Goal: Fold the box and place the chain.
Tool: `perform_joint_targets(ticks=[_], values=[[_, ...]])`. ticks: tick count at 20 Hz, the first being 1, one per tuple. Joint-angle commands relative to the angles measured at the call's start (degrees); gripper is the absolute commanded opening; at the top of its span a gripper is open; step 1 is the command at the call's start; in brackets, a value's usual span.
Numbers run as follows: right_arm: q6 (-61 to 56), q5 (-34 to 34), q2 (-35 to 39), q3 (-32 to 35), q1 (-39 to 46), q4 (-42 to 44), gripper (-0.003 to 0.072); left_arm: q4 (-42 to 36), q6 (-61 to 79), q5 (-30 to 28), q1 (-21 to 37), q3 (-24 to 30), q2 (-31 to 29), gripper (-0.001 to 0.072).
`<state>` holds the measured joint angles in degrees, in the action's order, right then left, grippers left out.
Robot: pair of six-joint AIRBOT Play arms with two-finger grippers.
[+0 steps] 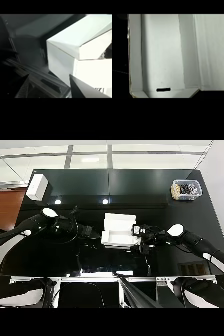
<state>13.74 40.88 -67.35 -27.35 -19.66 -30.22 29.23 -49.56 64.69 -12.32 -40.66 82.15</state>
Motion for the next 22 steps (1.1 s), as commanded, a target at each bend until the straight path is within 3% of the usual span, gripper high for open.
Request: perform_joint_targets(ticks=[1,2,3,4,10,14,16,22], values=[[-0.02,0.02,-0.02,0.02,-0.04,-0.02,0.0141,-0.44,0.15,0.61,-0.59,-1.14,0.04,0.0582],[-0.02,0.02,-0.02,0.02,-0.04,0.0,0.0141,-0.7,0.15,0.63,-1.27,-1.51,0.04,0.0586],[-0.02,0.02,-0.02,0.02,-0.04,-0.02,0.0141,-1.07,0.17,0.7,-2.14,-2.01,0.04,0.0699],[-0.02,0.02,-0.02,0.02,-0.04,0.0,0.0141,-1.11,0.17,0.76,-3.15,-2.78,0.04,0.0718],[-0.02,0.02,-0.02,0.02,-0.04,0.0,0.0141,0.59,-2.14,1.29,-7.48,-6.82,0.04,0.0698],[-0.02,0.0,-0.02,0.02,-0.04,0.0,0.0141,0.79,-6.1,2.01,-7.56,-7.15,0.0,0.067],[-0.02,0.0,-0.02,0.02,-0.04,-0.02,0.0141,0.81,-6.27,2.01,-7.58,-7.15,-0.22,0.0614],[-0.02,0.0,-0.02,0.02,-0.04,-0.02,0.0141,2.36,-8.24,0.22,-8.76,-7.15,-0.48,0.0614]])
